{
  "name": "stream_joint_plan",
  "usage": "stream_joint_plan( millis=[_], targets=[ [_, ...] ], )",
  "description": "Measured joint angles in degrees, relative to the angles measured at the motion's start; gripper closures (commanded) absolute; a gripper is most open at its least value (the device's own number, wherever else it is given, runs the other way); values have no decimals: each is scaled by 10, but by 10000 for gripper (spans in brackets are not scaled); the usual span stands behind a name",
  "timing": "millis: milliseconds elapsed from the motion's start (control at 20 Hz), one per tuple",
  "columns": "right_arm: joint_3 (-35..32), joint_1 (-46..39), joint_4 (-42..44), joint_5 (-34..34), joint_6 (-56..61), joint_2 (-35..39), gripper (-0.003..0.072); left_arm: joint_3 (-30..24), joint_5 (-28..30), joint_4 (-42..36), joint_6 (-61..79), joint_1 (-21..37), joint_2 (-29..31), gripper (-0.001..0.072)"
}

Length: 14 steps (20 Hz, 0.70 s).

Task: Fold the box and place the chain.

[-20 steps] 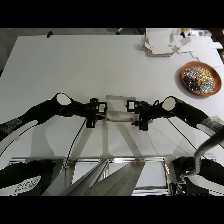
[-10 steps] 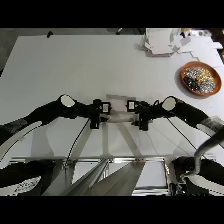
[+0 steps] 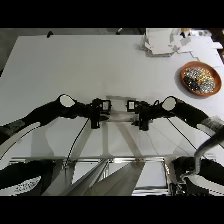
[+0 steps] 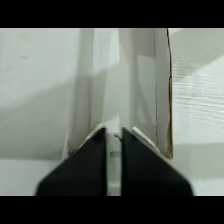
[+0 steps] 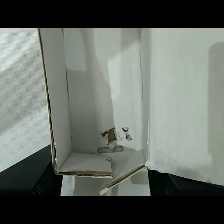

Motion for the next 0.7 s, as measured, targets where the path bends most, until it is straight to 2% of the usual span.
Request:
stream_joint_plan(
  millis=[200, 450, 550, 700],
  targets=[
    [0, 0, 0, 0, 0, 0, 291, 0, -27, 74, -162, 41, 66, 685],
    [0, 0, 0, 0, 0, 0, 291, 0, -92, 146, -398, 117, 159, 708],
    [0, 0, 0, 0, 0, 0, 291, -1, -113, 168, -481, 147, 180, 708],
    [0, 0, 0, 0, 0, 0, 291, -6, -134, 187, -598, 178, 180, 707]
  ],
)
